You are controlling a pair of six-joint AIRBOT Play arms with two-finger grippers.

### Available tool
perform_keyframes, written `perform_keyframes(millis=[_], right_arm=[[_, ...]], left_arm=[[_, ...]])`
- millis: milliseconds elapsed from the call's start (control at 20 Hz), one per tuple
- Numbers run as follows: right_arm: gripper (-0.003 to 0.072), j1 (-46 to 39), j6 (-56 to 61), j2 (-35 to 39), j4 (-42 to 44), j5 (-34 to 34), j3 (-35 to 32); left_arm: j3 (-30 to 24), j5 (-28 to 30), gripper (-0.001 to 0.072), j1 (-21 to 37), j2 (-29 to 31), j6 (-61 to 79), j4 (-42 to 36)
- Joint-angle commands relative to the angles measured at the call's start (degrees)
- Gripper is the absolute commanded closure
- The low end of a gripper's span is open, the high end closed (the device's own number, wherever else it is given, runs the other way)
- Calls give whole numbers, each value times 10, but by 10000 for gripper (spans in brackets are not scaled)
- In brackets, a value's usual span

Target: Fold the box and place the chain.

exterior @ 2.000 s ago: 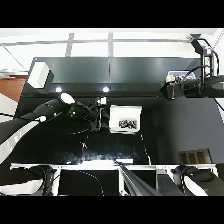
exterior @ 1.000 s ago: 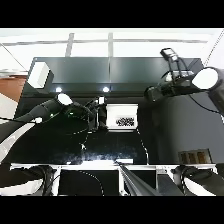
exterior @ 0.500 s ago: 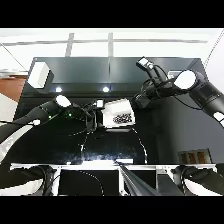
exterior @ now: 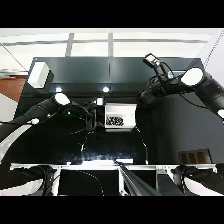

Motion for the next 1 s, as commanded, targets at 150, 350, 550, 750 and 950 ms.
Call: perform_keyframes(millis=[150, 350, 550, 750, 950], right_arm=[[-18, -41, 5, 5, 2, 30, 0], [-17, -46, 9, 5, 2, 38, 0], [-17, -46, 9, 5, 2, 38, 0], [-17, -46, 17, 5, 2, 38, 0], [-17, -46, 17, 5, 2, 38, 0]], left_arm=[[3, -10, -4, 0, 1, -28, 11], [2, -10, -4, -3, 1, -28, 8], [2, 5, -5, -11, 1, -27, 5], [2, 16, -4, -19, -1, -5, -19], [2, 25, -4, -19, -9, -5, -29]])
